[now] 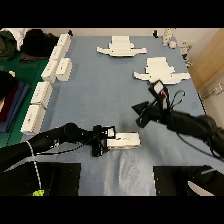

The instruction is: Fold the box.

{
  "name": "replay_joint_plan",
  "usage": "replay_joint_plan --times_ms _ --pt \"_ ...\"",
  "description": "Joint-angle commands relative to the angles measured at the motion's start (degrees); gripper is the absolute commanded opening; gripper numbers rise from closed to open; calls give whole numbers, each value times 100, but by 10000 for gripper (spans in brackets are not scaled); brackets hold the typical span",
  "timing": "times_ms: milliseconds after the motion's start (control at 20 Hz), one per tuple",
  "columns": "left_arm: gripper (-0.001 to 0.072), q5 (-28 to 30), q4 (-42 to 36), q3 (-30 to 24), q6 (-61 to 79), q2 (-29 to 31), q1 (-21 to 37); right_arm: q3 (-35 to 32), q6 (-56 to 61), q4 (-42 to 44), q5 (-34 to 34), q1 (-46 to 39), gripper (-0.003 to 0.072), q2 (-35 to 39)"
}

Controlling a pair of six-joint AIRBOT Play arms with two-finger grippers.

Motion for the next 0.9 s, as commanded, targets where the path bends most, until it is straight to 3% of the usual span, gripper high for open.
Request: replay_joint_plan --times_ms 0,150,250,650,850 --pt "260 2 -2 2 0 2 0 1515 2157 -1729 -1952 -1051 16 -1314" --pt "259 2 0 2 0 2 0 2389 3877 -2712 -3493 -1528 20 -2393" --pt "259 2 0 2 0 2 2 2645 4424 -2914 -4164 -1672 20 -2817" --pt "259 208 -2 15 -13 11 7 2684 4662 -2798 -4277 -1663 20 -2999" --pt "259 199 37 13 -566 439 245 2684 4662 -2800 -4277 -1663 20 -2999"
